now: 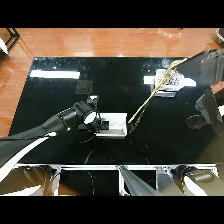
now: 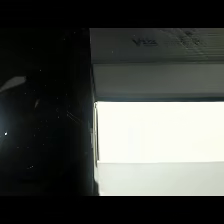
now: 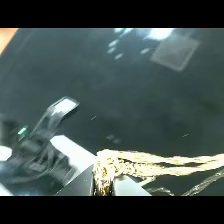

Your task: Fold the box and place the chain.

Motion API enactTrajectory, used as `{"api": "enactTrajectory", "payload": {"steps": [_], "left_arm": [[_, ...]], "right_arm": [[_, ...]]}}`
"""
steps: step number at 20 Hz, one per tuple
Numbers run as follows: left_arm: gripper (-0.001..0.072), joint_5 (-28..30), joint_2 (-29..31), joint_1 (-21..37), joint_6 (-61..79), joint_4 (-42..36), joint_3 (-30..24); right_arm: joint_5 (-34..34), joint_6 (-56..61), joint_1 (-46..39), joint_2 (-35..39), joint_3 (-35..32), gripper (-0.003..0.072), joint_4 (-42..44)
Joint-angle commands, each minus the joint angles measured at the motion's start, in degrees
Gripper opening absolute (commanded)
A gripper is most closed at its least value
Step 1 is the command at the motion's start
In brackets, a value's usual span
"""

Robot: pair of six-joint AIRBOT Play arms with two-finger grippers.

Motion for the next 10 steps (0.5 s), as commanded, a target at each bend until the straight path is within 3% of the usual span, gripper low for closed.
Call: {"api": "enactTrajectory", "payload": {"steps": [1,5,10], "left_arm": [[0.002,-0.1,0.0,0.0,-0.1,0.0,0.1],[0.002,0.0,0.0,0.0,-0.1,0.0,0.1],[0.002,-0.1,0.0,0.0,-0.1,-0.2,0.1]], "right_arm": [[-4.0,1.3,6.4,0.7,-2.8,0.0009,-0.2],[-1.6,2.1,10.5,0.9,-8.1,0.0009,0.5],[2.3,2.1,11.8,0.9,-8.8,0.0009,6.0]]}}
